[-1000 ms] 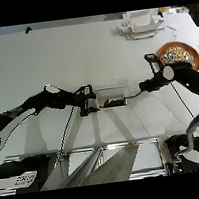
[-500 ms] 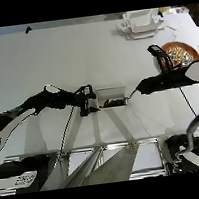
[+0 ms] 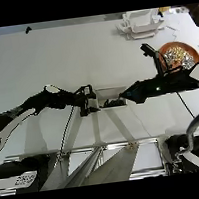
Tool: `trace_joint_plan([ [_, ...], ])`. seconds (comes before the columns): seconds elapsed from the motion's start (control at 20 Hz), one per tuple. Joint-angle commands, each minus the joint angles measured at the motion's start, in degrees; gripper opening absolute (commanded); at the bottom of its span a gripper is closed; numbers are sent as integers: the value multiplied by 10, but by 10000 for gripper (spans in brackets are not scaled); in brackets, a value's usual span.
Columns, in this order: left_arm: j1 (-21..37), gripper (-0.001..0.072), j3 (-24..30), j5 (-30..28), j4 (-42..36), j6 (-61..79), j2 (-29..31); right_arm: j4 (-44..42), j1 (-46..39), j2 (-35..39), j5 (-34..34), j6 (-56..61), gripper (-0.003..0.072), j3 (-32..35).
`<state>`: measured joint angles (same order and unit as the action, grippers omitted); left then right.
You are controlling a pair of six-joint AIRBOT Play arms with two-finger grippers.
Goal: Fold the box and place the chain.
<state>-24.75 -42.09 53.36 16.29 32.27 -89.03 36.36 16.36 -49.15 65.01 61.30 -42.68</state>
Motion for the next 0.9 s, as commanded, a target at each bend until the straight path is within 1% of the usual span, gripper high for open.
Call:
trace_joint_plan([
  [0.0, 0, 141, 0, 0, 0, 0, 0, -19, 63, 1, -57, -19, 22, 0],
  [0.15, 0, 141, 0, 0, 0, 0, 0, 2, 107, -4, -155, -18, 23, 0],
  [0.25, 0, 141, 0, 0, 0, 0, 0, 12, 121, -14, -187, -17, 23, 0],
  [0.4, 0, 141, 0, 0, 0, 0, 0, 18, 123, -44, -181, -12, 23, 0],
  [0.5, 0, 141, 0, 0, 0, 0, 0, 40, 123, -70, -167, 10, 24, 0],
  [0.55, 0, 141, 0, 0, 0, 0, 0, 56, 123, -85, -160, 24, 47, 0],
  [0.6, 0, 141, 0, 0, 0, 0, 0, 70, 123, -99, -159, 39, 105, 0],
  [0.65, 0, 141, 0, 0, 0, 0, 0, 74, 123, -113, -159, 47, 126, 0],
  [0.75, 0, 141, 0, 0, 0, 0, 0, 74, 123, -135, -161, 47, 126, 0],
  [0.85, 0, 141, 0, 0, 0, 0, 0, 73, 123, -138, -163, 47, 127, 0],
])
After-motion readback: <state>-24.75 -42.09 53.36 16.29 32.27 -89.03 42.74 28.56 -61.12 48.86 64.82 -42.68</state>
